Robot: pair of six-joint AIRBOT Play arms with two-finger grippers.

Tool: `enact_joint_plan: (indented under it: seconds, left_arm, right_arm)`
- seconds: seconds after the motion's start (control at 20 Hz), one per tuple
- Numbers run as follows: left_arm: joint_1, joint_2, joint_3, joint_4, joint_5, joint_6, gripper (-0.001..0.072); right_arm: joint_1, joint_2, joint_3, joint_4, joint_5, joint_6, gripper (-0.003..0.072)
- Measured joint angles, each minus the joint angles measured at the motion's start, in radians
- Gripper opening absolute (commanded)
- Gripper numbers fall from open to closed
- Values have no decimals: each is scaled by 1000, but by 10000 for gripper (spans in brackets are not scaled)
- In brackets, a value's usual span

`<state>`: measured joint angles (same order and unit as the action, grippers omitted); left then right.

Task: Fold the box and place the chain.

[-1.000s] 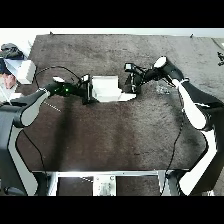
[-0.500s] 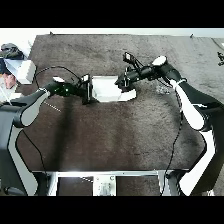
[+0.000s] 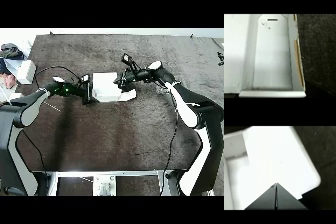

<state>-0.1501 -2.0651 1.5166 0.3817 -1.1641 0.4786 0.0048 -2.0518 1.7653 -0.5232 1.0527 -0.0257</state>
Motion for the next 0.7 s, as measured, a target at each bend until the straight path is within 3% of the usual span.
enact_joint_plan:
  seconds: [0.35, 0.65, 0.7]
  left_arm:
    - [0, 0, 0, -1, 0, -1, 347]
    - [0, 0, 0, 0, 0, 0, 348]
    - [0, 0, 0, 0, 0, 0, 348]
  right_arm:
    - [0, -19, 0, -26, -6, 0, 49]
    - [-5, 99, 0, -65, 33, -18, 70]
    - [-5, 123, 0, -97, 60, -19, 201]
